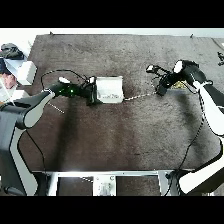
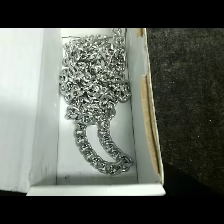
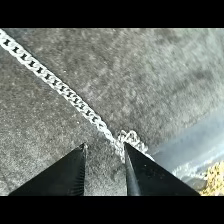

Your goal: Fold the box and place the chain.

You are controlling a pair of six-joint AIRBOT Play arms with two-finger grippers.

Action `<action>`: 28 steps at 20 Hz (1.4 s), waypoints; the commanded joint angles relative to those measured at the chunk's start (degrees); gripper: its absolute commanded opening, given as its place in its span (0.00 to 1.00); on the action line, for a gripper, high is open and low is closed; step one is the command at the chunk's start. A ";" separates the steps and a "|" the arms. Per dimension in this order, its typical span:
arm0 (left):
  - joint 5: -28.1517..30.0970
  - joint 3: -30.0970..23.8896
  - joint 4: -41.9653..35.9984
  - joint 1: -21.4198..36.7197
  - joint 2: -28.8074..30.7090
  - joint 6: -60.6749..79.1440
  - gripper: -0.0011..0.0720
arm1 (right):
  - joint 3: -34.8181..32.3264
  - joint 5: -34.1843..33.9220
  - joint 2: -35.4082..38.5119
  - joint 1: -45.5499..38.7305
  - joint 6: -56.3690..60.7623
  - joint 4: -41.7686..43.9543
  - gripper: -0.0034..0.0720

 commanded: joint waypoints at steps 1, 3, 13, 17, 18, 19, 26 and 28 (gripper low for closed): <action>0.00 0.00 0.00 0.02 0.02 0.00 0.34 | 0.26 -0.33 -0.46 0.42 -4.15 0.15 0.48; 0.00 0.00 0.00 0.02 0.02 0.00 0.34 | 0.33 -0.57 -1.11 0.90 -4.76 -0.33 0.48; 0.00 0.00 0.00 0.02 0.02 0.02 0.34 | 0.70 -1.36 -4.00 1.31 -5.55 -3.34 0.17; 0.00 0.00 0.00 0.02 0.04 0.02 0.34 | 6.05 5.07 -2.51 2.27 -5.53 1.42 0.01; 0.00 0.00 0.00 0.02 0.04 0.00 0.34 | 7.85 7.43 -1.36 2.95 -5.53 4.37 0.01; 0.00 0.00 0.00 0.02 0.04 0.00 0.34 | 9.38 9.22 0.48 3.78 -5.53 8.02 0.01; 0.00 0.00 0.00 0.02 0.04 0.00 0.34 | 11.76 9.09 13.18 10.14 -5.75 17.27 0.01; 0.00 0.00 0.00 0.02 0.04 0.02 0.34 | 11.76 8.31 14.21 10.78 -5.66 16.79 0.01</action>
